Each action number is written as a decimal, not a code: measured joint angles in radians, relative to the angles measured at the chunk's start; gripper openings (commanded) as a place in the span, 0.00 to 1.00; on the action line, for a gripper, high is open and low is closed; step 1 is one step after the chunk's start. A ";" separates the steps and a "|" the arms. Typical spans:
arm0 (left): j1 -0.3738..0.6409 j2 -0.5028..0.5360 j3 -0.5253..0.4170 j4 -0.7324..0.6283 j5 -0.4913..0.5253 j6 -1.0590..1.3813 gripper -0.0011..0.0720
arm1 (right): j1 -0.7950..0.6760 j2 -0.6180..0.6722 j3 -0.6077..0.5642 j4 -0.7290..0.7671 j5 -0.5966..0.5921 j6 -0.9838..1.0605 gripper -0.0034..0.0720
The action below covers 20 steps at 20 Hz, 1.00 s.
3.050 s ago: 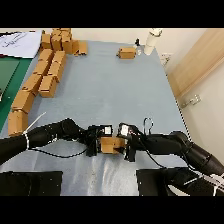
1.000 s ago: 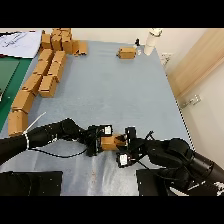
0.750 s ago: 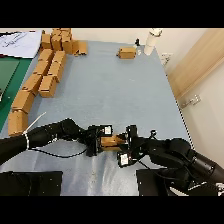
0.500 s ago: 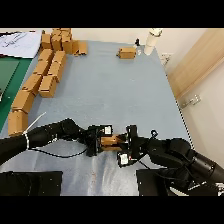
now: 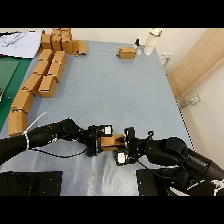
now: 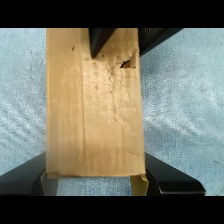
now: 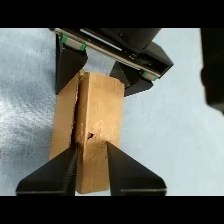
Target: Fold the box.
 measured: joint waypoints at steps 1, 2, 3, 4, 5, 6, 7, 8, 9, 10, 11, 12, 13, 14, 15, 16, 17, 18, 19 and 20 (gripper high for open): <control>0.000 0.000 0.000 0.000 0.000 0.000 0.72 | 0.000 -0.002 0.000 0.005 -0.004 0.000 0.40; 0.000 0.000 0.000 0.000 0.000 0.000 0.72 | 0.000 -0.004 0.000 0.009 -0.011 0.000 0.43; 0.000 0.000 0.000 0.001 0.000 0.001 0.72 | 0.000 -0.005 0.000 0.010 -0.019 0.000 0.45; 0.000 0.000 0.000 0.001 0.000 0.001 0.72 | 0.000 -0.005 0.000 0.013 -0.023 0.000 0.45; 0.000 0.000 0.000 0.001 0.000 0.001 0.72 | 0.000 -0.004 0.000 0.015 -0.025 0.001 0.45; 0.000 0.000 0.000 0.001 0.000 0.001 0.72 | 0.000 -0.001 0.000 0.016 -0.031 0.005 0.45; 0.000 0.000 0.000 0.002 0.000 0.002 0.72 | 0.000 0.005 0.000 0.016 -0.039 0.008 0.45; 0.000 0.000 0.000 0.002 0.000 0.002 0.72 | 0.000 0.013 0.000 0.016 -0.050 0.016 0.45; 0.000 0.000 0.000 0.002 0.000 0.002 0.72 | 0.000 0.026 0.001 0.010 -0.050 0.028 0.45; 0.000 0.000 0.000 0.001 0.000 0.002 0.72 | 0.000 0.042 0.003 -0.003 -0.050 0.049 0.45; 0.000 0.000 0.000 0.001 0.000 0.002 0.72 | 0.000 0.060 0.005 -0.018 -0.051 0.073 0.45; 0.000 0.000 0.000 0.001 0.000 0.002 0.72 | 0.000 0.081 0.008 -0.034 -0.055 0.103 0.45; 0.000 0.000 0.000 0.001 0.000 0.001 0.72 | 0.000 0.104 0.012 -0.046 -0.061 0.138 0.45; 0.000 0.000 0.000 0.001 0.000 0.001 0.72 | 0.000 0.127 0.016 -0.055 -0.071 0.175 0.44; 0.000 0.000 0.000 0.001 0.000 0.001 0.72 | 0.000 0.151 0.021 -0.062 -0.081 0.223 0.43; 0.000 0.000 0.000 0.001 0.000 0.001 0.72 | 0.000 0.175 0.027 -0.062 -0.094 0.296 0.29; 0.000 0.000 0.000 0.001 0.000 0.001 0.72 | -0.001 0.196 0.032 -0.053 -0.112 0.388 0.04; 0.000 0.000 0.000 0.001 0.000 0.001 0.72 | -0.001 0.214 0.037 -0.037 -0.134 0.518 0.05; 0.000 0.000 0.000 0.000 0.000 0.001 0.72 | -0.001 0.228 0.040 -0.016 -0.164 0.673 0.05; 0.000 0.000 0.000 0.000 0.000 0.001 0.72 | -0.001 0.234 0.041 0.004 -0.193 0.819 0.05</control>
